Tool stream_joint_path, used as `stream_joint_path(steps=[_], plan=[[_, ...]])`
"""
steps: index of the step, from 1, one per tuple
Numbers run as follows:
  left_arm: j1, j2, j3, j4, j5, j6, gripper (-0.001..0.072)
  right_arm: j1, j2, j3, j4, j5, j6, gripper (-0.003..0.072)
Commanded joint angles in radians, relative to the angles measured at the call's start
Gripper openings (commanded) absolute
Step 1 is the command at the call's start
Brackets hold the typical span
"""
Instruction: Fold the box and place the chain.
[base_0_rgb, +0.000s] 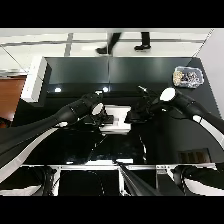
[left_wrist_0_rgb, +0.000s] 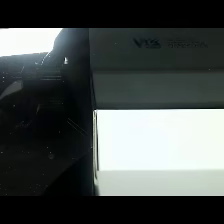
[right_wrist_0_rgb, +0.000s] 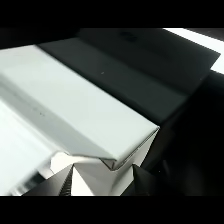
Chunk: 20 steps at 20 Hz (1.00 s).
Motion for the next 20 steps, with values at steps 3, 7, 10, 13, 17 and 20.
stream_joint_path(steps=[3, 7, 10, 13, 17, 20], plan=[[0.000, 0.001, 0.000, 0.000, 0.000, 0.000, 0.0030, 0.127, -0.001, 0.059, -0.256, -0.065, 0.314, 0.0409], [0.000, 0.001, 0.000, 0.000, 0.000, 0.000, 0.0030, 0.208, -0.002, 0.079, -0.409, -0.092, 0.505, 0.0349], [0.000, 0.001, 0.000, 0.000, 0.000, 0.000, 0.0030, 0.260, -0.016, 0.113, -0.544, -0.070, 0.671, 0.0349], [0.000, 0.001, 0.000, 0.000, 0.000, 0.000, 0.0030, 0.314, -0.062, 0.167, -0.651, 0.009, 0.774, 0.0348], [0.000, 0.001, 0.000, 0.001, 0.000, 0.000, 0.0030, 0.372, -0.101, 0.189, -0.729, 0.031, 0.893, 0.0340], [0.000, 0.001, 0.000, 0.001, 0.000, 0.000, 0.0030, 0.383, -0.125, 0.189, -0.729, 0.021, 0.925, 0.0340]])
